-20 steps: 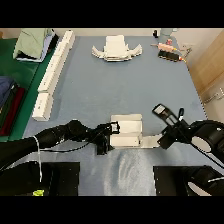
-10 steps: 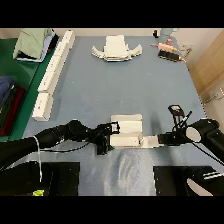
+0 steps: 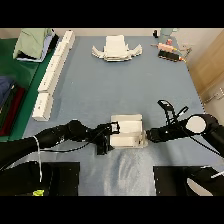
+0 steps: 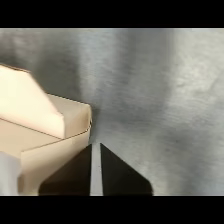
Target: Fold the box.
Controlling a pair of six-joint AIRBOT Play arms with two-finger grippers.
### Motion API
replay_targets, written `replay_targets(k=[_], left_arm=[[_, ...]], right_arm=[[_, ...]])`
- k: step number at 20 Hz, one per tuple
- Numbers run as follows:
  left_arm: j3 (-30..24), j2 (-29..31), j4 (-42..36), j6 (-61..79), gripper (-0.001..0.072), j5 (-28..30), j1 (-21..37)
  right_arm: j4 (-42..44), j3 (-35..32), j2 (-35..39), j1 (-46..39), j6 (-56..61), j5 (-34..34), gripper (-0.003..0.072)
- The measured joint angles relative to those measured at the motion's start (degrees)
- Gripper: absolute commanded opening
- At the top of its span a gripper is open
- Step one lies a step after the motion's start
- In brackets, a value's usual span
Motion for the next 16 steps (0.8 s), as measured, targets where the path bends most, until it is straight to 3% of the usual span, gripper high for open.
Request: replay_targets(k=[1, 2, 10, 15, 16], left_arm=[[0.0, 0.0, 0.0, 0.0, 0.0421, 0.0, 0.0], [0.0, 0.0, 0.0, 0.0, 0.0421, 0.0, 0.0], [0.0, 0.0, 0.0, 0.0, 0.0421, 0.0, 0.0], [0.0, 0.0, 0.0, -0.02, 0.0421, 0.0, 0.0], [0.0, 0.0, 0.0, 0.0, 0.0421, 0.0, 0.0]], right_arm=[[0.68, 0.57, 0.17, 0.0, -0.55, 0.26, 0.0436], [1.14, 0.96, 0.31, 0.0, -1.03, 0.63, 0.0446], [4.17, 1.97, -0.63, 1.09, -2.86, 1.84, 0.0445], [3.45, 2.25, -4.66, 6.75, 0.04, -1.81, 0.0439], [1.84, 2.71, -5.73, 8.46, 2.38, -2.56, 0.0397]])
